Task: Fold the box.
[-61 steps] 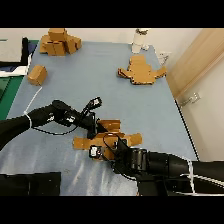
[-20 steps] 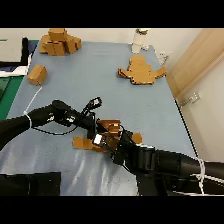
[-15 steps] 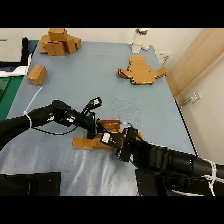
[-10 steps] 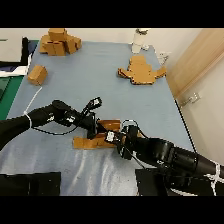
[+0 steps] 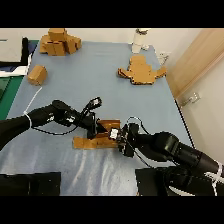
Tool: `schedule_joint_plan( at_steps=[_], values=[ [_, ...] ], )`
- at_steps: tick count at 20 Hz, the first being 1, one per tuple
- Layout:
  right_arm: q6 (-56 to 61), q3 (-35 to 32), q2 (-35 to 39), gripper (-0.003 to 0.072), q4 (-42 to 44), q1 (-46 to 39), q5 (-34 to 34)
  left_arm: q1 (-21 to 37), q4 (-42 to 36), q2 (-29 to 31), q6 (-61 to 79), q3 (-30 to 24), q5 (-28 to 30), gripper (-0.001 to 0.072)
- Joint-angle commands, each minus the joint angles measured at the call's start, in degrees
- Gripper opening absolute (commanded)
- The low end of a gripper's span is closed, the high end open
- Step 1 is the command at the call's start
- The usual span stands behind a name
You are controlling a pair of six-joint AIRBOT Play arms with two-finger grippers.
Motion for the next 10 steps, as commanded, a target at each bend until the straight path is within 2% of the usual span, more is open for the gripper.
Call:
schedule_joint_plan(
  at_steps=[1,4,6,10],
  values=[
    [-20.7,0.02,-0.74,0.0715,17.0,-7.78,0.44,0.04,0.0,-0.04,0.0,0.0,0.0,0.0016],
    [-40.35,0.66,-4.55,0.0716,34.27,-17.22,-1.38,0.04,0.0,-0.04,0.0,0.0,0.02,0.0016],
    [-49.57,1.92,-8.13,0.0715,41.29,-21.27,-5.05,0.04,0.0,-0.04,0.0,0.0,0.02,0.0016],
    [-53.16,4.44,-14.08,0.0715,43.82,-22.95,-8.44,0.04,0.0,-0.04,0.0,0.0,0.0,0.0016]
  ],
)
